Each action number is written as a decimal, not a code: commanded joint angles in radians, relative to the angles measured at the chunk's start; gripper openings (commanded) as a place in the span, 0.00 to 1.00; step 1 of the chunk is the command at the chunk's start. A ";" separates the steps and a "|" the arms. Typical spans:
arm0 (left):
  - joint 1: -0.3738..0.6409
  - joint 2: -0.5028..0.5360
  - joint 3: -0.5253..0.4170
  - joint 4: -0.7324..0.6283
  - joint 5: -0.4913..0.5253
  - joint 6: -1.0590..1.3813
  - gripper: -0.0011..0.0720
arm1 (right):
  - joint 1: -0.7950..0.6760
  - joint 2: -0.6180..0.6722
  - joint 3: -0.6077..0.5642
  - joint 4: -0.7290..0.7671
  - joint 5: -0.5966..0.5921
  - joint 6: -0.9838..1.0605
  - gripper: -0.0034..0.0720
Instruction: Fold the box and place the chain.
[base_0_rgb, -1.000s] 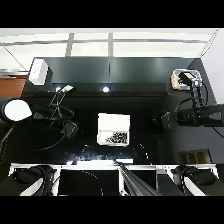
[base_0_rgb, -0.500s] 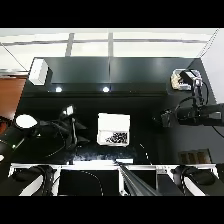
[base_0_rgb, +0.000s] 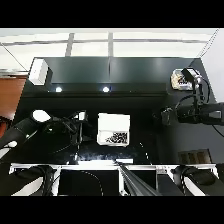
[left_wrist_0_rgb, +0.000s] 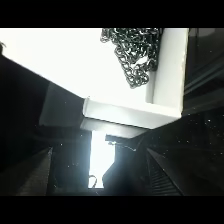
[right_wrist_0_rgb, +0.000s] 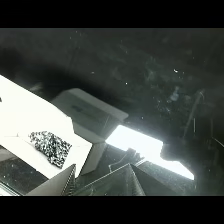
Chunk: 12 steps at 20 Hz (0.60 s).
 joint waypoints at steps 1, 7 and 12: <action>-0.006 -0.051 0.038 0.001 -0.017 0.016 0.98 | 0.000 0.001 0.000 0.000 -0.006 0.000 0.59; -0.065 -0.054 0.037 0.042 -0.049 0.013 0.98 | 0.000 0.001 0.000 0.000 -0.008 0.000 0.59; -0.115 -0.054 0.037 0.013 0.003 -0.021 0.98 | 0.000 0.001 0.000 0.000 -0.008 0.000 0.59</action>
